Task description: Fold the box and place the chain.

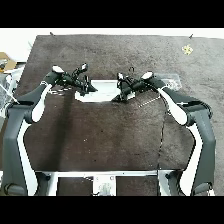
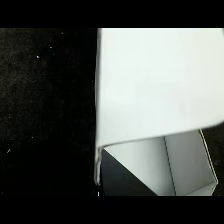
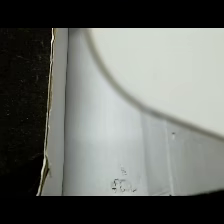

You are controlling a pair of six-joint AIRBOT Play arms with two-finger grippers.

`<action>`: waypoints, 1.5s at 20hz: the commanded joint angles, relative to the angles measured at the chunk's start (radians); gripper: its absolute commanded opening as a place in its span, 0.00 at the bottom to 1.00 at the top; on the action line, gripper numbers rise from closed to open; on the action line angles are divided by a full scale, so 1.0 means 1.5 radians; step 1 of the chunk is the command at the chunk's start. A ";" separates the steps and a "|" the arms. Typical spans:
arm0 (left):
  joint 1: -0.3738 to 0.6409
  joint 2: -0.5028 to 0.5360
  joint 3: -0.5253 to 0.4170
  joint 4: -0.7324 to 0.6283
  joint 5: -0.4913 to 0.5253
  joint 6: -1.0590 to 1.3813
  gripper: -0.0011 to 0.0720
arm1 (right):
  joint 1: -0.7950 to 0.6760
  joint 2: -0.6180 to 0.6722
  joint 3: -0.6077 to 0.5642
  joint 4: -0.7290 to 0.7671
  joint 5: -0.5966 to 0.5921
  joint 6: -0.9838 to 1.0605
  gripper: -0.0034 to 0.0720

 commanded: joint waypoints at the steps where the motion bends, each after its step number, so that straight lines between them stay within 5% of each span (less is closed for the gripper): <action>1: 0.000 0.000 0.000 0.000 0.000 0.000 0.03 | -0.001 -0.001 0.000 -0.004 -0.012 0.002 0.63; 14: 0.000 0.000 0.000 -0.027 -0.003 0.000 0.04 | -0.001 -0.001 0.000 -0.005 -0.012 0.002 0.62; 15: 0.000 0.000 0.000 -0.029 -0.005 0.000 0.30 | -0.001 -0.001 0.000 -0.005 -0.012 0.002 0.63; 16: 0.000 0.000 0.000 -0.031 -0.008 0.000 0.41 | -0.001 -0.001 0.000 -0.005 -0.012 0.002 0.63; 24: 0.042 0.055 0.003 -0.049 -0.032 -0.033 0.40 | -0.001 -0.001 0.000 -0.004 -0.012 0.002 0.62; 30: 0.100 0.120 0.004 -0.098 -0.161 -0.158 0.40 | -0.001 -0.001 0.000 -0.005 -0.012 0.002 0.63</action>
